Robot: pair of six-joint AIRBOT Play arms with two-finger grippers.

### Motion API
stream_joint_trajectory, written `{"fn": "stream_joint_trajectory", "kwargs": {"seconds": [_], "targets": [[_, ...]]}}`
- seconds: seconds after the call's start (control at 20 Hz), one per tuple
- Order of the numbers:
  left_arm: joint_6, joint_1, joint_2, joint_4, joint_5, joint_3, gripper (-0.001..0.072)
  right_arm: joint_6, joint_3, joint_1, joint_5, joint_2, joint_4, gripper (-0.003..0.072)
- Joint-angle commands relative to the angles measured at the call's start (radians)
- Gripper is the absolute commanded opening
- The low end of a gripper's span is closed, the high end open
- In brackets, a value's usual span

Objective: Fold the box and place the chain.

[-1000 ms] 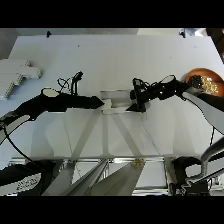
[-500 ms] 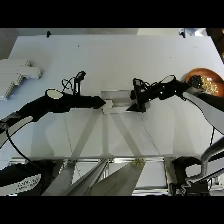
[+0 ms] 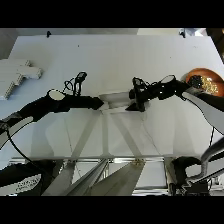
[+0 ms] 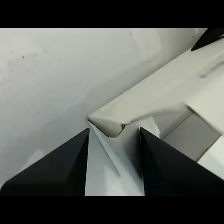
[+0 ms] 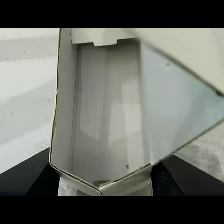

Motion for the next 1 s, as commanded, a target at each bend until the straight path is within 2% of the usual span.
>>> {"fn": "stream_joint_trajectory", "kwargs": {"seconds": [0.0, 0.15, 0.4, 0.75, 0.85, 0.95], "targets": [[-0.007, -0.001, 0.002, 0.034, -0.014, 0.002, 0.0318, 0.003, 0.000, 0.000, 0.000, 0.000, -0.009, 0.0500], [-0.026, -0.001, 0.003, 0.027, -0.043, 0.004, 0.0338, 0.003, 0.000, -0.001, -0.001, 0.000, -0.008, 0.0500], [-0.033, 0.000, 0.015, 0.028, -0.138, 0.026, 0.0572, 0.003, 0.000, -0.001, 0.000, 0.000, -0.008, 0.0500], [-0.120, -0.003, 0.014, 0.047, -0.158, 0.035, 0.0560, 0.003, 0.000, 0.000, 0.000, 0.000, -0.008, 0.0500], [-0.204, -0.018, 0.014, 0.150, -0.150, 0.061, 0.0486, 0.003, 0.000, 0.000, -0.001, 0.000, -0.008, 0.0500], [-0.348, -0.040, 0.011, 0.290, -0.144, 0.101, 0.0486, 0.003, 0.000, -0.001, -0.001, 0.000, -0.008, 0.0500]]}}
